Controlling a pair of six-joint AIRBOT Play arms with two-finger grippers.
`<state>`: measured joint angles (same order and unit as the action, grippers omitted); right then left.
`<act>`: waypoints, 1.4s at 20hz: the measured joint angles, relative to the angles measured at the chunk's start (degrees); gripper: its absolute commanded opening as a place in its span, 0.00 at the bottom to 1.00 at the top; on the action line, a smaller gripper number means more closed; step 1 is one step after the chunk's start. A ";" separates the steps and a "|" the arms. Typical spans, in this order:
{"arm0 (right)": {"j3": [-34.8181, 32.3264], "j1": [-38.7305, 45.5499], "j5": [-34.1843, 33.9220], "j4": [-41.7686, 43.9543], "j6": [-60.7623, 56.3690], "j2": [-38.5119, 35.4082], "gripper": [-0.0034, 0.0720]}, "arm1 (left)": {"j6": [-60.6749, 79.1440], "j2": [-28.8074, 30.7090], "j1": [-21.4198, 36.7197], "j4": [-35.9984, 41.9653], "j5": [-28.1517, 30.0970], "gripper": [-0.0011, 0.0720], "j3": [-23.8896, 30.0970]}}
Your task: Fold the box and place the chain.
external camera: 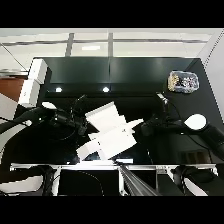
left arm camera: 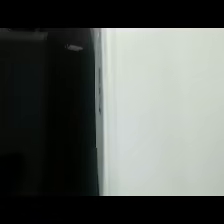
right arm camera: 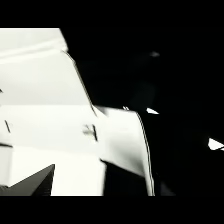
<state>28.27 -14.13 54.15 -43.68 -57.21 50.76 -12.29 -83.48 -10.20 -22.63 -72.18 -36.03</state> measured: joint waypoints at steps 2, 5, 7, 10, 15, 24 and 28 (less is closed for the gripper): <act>3.48 4.28 4.37 -6.21 0.00 -0.04 0.98 | 0.15 1.66 -0.98 -1.36 1.49 0.05 -1.27; 9.51 10.49 8.68 -15.74 0.00 -0.04 0.98 | 0.85 6.49 -4.07 -6.29 6.19 0.05 -2.86; 13.09 13.57 9.11 -22.25 0.13 -0.04 0.98 | 2.40 10.40 -6.82 -10.12 10.29 0.05 -3.43; 15.80 15.72 6.32 -30.01 0.44 -0.04 0.98 | 5.18 14.82 -10.69 -15.04 16.63 0.06 -3.78; 16.57 16.76 0.52 -30.47 2.32 0.31 0.98 | 8.50 16.92 -13.84 -18.75 22.21 0.06 -3.96; 6.56 16.52 -0.37 -10.03 22.64 0.72 0.98 | 10.40 14.14 -16.37 -23.80 23.80 0.06 -3.89; 4.15 15.39 0.66 -8.20 25.29 0.72 0.98 | 10.43 11.39 -16.65 -21.29 23.87 0.06 -3.58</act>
<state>32.42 1.26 54.81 -51.88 -31.92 51.48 -1.87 -72.10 -26.85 -43.92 -48.31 -39.62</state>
